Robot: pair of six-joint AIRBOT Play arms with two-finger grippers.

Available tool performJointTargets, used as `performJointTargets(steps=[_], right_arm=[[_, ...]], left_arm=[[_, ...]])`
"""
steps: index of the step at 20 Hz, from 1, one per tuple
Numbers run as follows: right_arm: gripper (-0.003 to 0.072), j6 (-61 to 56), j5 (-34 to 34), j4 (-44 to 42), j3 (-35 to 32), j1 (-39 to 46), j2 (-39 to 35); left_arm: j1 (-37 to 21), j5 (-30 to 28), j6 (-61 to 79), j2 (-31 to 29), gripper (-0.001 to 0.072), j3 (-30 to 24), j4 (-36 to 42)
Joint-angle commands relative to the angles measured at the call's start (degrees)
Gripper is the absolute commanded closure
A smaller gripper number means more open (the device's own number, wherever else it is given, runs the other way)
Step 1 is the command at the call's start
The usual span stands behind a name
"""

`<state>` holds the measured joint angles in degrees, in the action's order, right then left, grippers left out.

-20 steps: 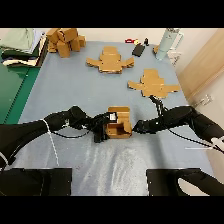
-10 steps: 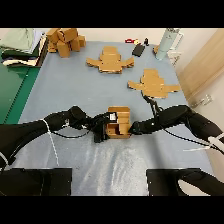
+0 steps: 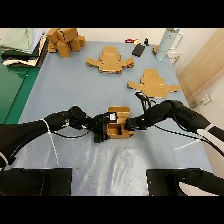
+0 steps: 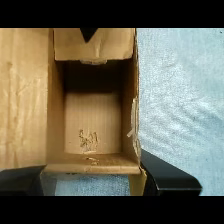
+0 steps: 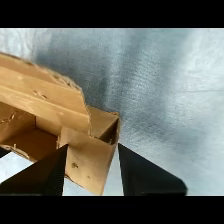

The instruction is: Fold the box.

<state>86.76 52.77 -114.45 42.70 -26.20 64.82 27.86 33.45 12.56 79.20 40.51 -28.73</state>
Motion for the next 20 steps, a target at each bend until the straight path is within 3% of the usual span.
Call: performJointTargets(steps=[1, 6, 13, 15, 19, 20], right_arm=[[0.0232, -11.08, 0.74, 7.23, 2.49, -5.01, 3.04], [0.0232, -26.69, 6.29, 19.3, 8.81, -12.31, 8.17], [0.0268, -38.88, 14.36, 24.9, 15.39, -16.81, 15.45], [0.0357, -39.54, 15.3, 25.57, 15.39, -16.98, 16.55], [0.0682, -39.76, 16.96, 30.03, 15.39, -17.03, 16.65], [0.0683, -39.74, 16.94, 30.12, 15.41, -17.03, 16.65]], left_arm=[[0.0, -0.02, 0.0, -0.02, 0.0224, -0.02, 0.0], [0.0, -0.02, 0.0, -0.02, 0.0223, -0.02, 0.0], [0.0, 0.0, 0.0, -0.02, 0.0223, -0.02, 0.0], [0.0, -0.02, 0.02, -0.02, 0.0223, -0.02, 0.0], [-0.02, -0.02, 0.0, -0.02, 0.0223, -0.02, 0.0], [-0.02, 0.0, 0.0, -0.02, 0.0223, -0.02, 0.0]])
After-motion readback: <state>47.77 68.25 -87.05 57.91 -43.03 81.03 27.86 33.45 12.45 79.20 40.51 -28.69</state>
